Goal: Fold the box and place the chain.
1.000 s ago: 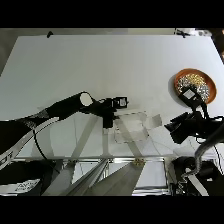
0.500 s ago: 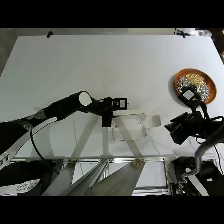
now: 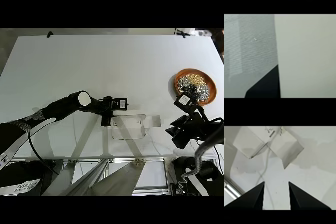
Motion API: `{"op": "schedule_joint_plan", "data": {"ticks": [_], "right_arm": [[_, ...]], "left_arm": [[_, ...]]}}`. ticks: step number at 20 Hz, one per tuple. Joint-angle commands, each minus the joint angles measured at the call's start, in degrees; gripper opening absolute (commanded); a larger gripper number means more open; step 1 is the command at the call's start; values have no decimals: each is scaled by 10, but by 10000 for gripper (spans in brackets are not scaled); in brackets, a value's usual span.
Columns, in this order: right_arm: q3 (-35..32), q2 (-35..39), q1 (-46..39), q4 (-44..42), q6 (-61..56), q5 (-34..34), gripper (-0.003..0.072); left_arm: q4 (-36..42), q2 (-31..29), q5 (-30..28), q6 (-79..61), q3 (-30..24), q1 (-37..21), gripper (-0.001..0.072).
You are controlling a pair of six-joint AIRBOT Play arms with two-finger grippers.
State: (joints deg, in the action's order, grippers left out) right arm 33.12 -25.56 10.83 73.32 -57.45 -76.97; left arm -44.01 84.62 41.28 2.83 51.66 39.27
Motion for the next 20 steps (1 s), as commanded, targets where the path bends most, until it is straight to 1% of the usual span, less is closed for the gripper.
{"op": "schedule_joint_plan", "data": {"ticks": [1,6,20], "right_arm": [[0,0,0,0,10,-4,336],[0,0,0,0,10,-4,336],[0,0,0,-6,30,-6,336]], "left_arm": [[-6,0,12,0,0,0,7],[-6,7,24,0,0,0,7],[-6,10,23,0,0,0,13]]}}
